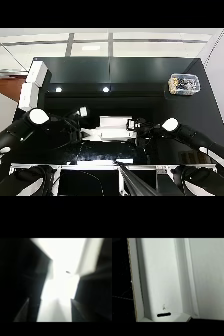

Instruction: Fold the box and place the chain.

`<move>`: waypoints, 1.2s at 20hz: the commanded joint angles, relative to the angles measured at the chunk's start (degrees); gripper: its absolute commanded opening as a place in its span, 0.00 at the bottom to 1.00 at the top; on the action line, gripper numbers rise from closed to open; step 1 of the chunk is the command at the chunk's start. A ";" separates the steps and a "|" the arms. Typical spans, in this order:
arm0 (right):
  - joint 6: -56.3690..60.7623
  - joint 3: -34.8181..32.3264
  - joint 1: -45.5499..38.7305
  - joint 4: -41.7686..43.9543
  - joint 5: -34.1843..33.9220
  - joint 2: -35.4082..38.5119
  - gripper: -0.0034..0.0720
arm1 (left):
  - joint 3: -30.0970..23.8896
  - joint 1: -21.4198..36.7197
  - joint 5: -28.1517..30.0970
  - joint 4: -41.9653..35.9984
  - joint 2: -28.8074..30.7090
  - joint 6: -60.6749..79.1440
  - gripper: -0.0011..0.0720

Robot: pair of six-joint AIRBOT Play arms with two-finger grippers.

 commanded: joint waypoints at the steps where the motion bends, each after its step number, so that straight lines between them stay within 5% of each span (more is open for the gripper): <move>1: 0.00 -0.02 0.04 0.02 0.02 -0.04 0.73 | -0.46 -4.33 4.79 -0.24 -3.50 7.54 0.78; 8: 0.02 -0.02 0.04 0.02 0.02 -0.04 0.73 | -0.42 -9.68 10.69 -5.88 -8.02 7.56 0.69; 9: 0.02 -0.02 0.04 0.02 0.02 -0.04 0.73 | -0.42 -9.68 10.58 -7.30 -8.02 7.61 0.65; 11: 0.02 -0.02 0.04 0.02 0.02 -0.04 0.73 | -0.42 -9.68 10.38 -7.89 -8.02 7.74 0.40; 24: 0.02 -0.02 0.04 0.02 0.00 -0.04 0.73 | -0.44 -12.90 12.13 -14.64 -8.17 7.72 0.32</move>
